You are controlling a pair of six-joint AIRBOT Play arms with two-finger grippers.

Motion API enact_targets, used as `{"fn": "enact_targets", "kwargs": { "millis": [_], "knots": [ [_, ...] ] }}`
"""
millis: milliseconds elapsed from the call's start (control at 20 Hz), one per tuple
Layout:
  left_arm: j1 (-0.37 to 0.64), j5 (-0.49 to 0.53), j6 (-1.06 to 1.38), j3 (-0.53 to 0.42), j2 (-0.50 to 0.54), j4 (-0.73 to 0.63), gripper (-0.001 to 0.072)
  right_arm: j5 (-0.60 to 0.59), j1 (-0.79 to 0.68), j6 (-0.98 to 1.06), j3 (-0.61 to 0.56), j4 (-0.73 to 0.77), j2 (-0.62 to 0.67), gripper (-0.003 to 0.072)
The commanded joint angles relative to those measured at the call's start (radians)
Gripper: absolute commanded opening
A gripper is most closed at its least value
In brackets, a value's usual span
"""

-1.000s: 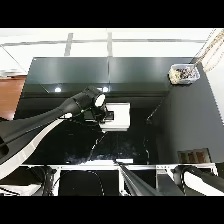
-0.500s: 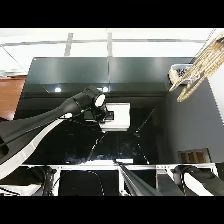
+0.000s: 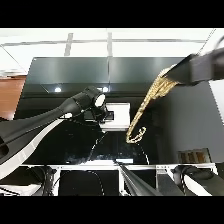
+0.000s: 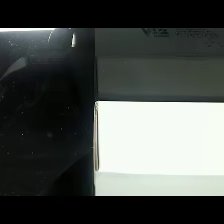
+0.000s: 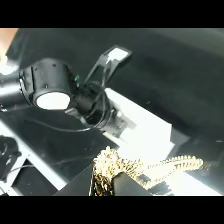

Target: Fold the box and place the chain.

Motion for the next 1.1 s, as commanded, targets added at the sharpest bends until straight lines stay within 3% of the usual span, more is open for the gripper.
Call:
{"fn": "enact_targets", "kwargs": {
  "millis": [0, 200, 450, 800, 1050],
  "knots": [
    [0.001, -0.018, 0.000, 0.001, 0.000, 0.000, 0.0029, -0.146, 0.069, -0.023, -0.188, 0.037, 0.000, 0.0015],
    [0.001, -0.024, 0.000, 0.001, 0.000, 0.000, 0.0029, -0.251, 0.085, -0.064, -0.344, 0.162, -0.001, 0.0016],
    [0.001, -0.024, 0.000, 0.001, 0.000, 0.000, 0.0029, -0.339, 0.088, -0.089, -0.432, 0.245, -0.002, 0.0016],
    [0.001, -0.023, 0.000, 0.001, 0.000, 0.000, 0.0029, -0.530, 0.204, -0.087, -0.524, 0.240, -0.050, 0.0016],
    [0.001, -0.023, 0.000, 0.001, 0.000, 0.000, 0.0029, -0.565, 0.218, -0.046, -0.524, 0.146, -0.087, 0.0017]
  ]
}}
